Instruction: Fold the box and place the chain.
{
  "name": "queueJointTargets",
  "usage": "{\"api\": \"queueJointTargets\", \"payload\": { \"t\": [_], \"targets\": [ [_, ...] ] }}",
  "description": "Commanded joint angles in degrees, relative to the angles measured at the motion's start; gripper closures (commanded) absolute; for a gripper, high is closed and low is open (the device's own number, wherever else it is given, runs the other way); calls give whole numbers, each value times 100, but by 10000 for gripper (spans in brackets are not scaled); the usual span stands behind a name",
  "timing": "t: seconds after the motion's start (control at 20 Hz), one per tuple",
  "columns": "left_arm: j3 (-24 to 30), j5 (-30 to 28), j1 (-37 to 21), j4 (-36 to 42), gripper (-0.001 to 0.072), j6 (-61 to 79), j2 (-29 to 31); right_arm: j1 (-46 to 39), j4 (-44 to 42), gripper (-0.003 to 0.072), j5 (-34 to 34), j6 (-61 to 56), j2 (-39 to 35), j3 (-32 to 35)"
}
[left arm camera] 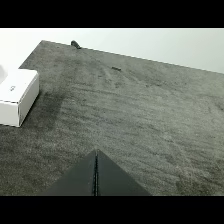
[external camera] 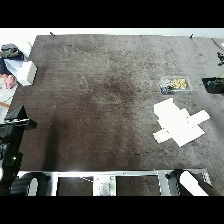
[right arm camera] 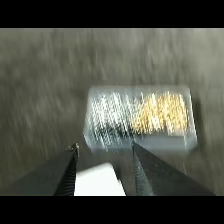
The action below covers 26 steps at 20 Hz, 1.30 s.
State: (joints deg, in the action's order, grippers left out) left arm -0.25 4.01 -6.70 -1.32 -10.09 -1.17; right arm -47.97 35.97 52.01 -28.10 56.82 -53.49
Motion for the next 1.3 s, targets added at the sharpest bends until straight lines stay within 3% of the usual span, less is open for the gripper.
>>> {"api": "queueJointTargets", "payload": {
  "t": [0.0,0.3,0.65,0.95,1.25],
  "targets": [
    [2,-4,0,0,699,2,-2,-693,1276,284,2122,-647,1185,-1263],
    [2,-2,0,0,698,0,-2,-726,2625,285,3375,-627,2872,-2688],
    [2,-2,0,0,698,0,-2,-789,2966,287,3722,-538,4308,-4103],
    [0,0,0,0,699,0,-2,-981,3298,303,3823,-308,4907,-4336],
    [0,-2,0,0,699,0,-2,-1084,2905,303,4124,-214,5329,-4295]
  ]
}}
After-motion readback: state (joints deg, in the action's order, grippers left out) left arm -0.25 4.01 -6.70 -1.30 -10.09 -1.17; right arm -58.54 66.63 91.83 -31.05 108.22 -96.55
